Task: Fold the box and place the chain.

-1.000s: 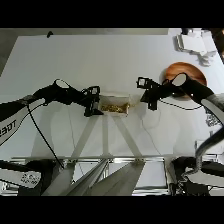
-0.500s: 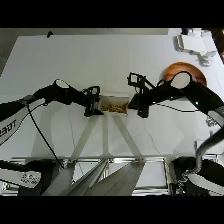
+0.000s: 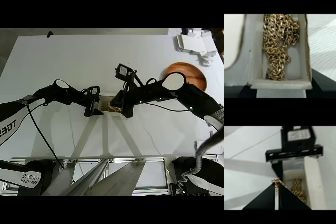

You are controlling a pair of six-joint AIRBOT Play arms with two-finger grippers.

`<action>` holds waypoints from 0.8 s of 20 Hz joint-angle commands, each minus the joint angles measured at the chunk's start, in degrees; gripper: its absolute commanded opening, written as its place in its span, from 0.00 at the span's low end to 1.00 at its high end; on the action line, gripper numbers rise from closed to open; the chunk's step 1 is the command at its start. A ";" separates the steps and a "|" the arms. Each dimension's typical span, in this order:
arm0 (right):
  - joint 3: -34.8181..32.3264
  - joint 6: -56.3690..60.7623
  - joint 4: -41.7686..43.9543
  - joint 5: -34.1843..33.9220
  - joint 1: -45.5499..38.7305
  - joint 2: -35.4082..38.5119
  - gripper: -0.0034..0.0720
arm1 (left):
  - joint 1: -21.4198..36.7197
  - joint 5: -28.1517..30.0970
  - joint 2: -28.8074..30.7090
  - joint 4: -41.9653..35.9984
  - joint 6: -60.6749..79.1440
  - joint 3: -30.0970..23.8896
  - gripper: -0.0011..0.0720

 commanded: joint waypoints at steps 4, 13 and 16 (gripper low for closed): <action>3.61 -0.07 0.63 -11.06 0.52 0.04 0.06 | 0.02 0.02 0.02 0.00 0.00 -0.02 0.45; 3.61 3.28 -13.77 -10.51 0.48 0.02 0.06 | 0.02 0.02 0.02 0.00 0.00 -0.02 0.45; 3.61 10.60 -21.35 -15.37 0.46 0.02 0.06 | 0.02 0.02 0.02 0.00 0.00 -0.02 0.45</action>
